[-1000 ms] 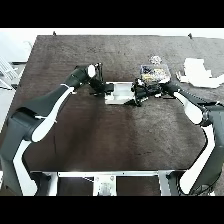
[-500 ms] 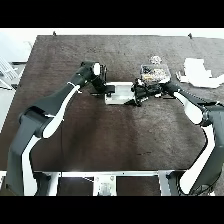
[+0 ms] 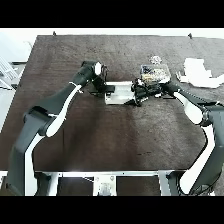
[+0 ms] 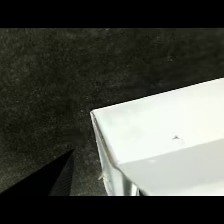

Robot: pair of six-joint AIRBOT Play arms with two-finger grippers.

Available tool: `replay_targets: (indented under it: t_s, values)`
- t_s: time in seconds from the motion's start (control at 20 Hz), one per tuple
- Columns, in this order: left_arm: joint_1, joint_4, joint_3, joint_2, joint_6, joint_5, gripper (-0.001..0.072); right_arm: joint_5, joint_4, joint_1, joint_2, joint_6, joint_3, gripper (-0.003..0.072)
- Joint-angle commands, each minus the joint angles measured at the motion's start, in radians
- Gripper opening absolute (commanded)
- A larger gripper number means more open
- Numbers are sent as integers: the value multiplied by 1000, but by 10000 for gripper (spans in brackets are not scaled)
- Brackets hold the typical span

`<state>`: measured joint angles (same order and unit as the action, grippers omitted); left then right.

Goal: Fold the box and place the chain.

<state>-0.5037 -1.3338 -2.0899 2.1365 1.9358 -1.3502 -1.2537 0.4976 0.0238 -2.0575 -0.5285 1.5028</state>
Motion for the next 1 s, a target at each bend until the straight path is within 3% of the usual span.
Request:
replay_targets:
  t_s: [0.0, 0.5, 0.95]
  values:
    - [0, -3, -12, 11, -2, -26, 448, 0, 0, 0, 0, 0, 0, 576]
    - [-21, 7, -26, 13, -23, -10, 449, 0, 0, 0, 0, 0, 0, 577]
    - [-26, -11, -58, 15, -21, -55, 449, 0, 0, 0, 0, 0, 0, 577]
